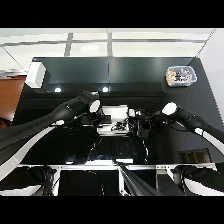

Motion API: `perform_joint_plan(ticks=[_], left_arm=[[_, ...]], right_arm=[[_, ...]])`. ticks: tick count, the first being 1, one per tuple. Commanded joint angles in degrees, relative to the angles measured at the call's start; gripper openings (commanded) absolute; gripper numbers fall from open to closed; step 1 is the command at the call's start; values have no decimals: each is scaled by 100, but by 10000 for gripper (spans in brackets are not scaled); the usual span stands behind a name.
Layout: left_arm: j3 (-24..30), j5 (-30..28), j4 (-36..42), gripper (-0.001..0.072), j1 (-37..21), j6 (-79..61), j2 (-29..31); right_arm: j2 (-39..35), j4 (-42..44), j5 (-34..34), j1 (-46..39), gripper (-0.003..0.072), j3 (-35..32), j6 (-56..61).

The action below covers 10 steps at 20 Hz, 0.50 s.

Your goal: Fold the box and place the chain.

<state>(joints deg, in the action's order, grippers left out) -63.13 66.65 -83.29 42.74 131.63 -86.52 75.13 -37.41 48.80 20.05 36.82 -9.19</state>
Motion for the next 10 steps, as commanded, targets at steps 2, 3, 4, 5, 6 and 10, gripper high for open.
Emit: perform_joint_plan(ticks=[2, 3, 4, 5, 6, 10], left_arm=[[2, 2, -2, 28, -2, -2, 2], [2, 2, -2, 28, -2, -2, 2], [2, 2, -2, 28, -2, -2, 2], [2, 2, -2, 29, -2, -2, 2], [2, 2, -2, 28, -2, -2, 2], [2, 2, -2, 29, -2, -2, 2]], right_arm=[[63, -74, -280, 7, 720, -2, -7], [63, -74, -317, 7, 622, -2, -7], [61, -76, -304, 7, 448, 0, -7], [59, -76, -306, 7, 368, 0, -2], [57, -76, -278, 7, 220, 0, 33], [-131, -109, -367, -37, 15, 2, 817]])
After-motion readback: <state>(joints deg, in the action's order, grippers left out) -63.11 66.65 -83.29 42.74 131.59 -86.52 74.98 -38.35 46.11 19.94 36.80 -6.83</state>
